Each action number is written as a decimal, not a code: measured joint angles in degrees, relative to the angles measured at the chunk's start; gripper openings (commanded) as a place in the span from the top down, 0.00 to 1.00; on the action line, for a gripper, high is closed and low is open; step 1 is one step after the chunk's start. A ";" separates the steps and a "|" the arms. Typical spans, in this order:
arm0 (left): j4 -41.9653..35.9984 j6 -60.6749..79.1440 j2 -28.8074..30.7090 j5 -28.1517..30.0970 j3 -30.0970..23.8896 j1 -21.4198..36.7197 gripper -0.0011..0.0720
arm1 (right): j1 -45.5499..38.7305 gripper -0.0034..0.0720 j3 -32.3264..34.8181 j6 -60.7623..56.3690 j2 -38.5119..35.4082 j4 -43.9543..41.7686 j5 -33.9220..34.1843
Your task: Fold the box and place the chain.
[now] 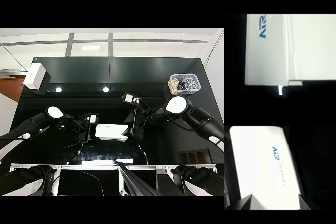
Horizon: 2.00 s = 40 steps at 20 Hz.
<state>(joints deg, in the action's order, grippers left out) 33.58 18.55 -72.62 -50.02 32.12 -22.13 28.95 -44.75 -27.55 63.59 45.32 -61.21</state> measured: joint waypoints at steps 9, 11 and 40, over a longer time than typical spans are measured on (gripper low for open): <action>0.00 0.00 0.00 0.00 0.00 0.00 0.33 | 5.03 0.02 0.00 -7.39 -0.20 6.88 4.42; 0.00 0.02 0.00 0.00 0.00 0.00 0.33 | 5.25 0.17 0.00 -7.89 -0.20 7.72 5.53; -0.07 -0.11 0.00 0.20 0.00 0.00 0.33 | 9.68 0.48 -0.48 -10.62 -0.13 17.05 8.70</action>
<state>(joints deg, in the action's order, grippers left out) 33.52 18.44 -72.62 -49.82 32.12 -22.13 38.63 -45.23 -38.17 63.46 62.37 -52.51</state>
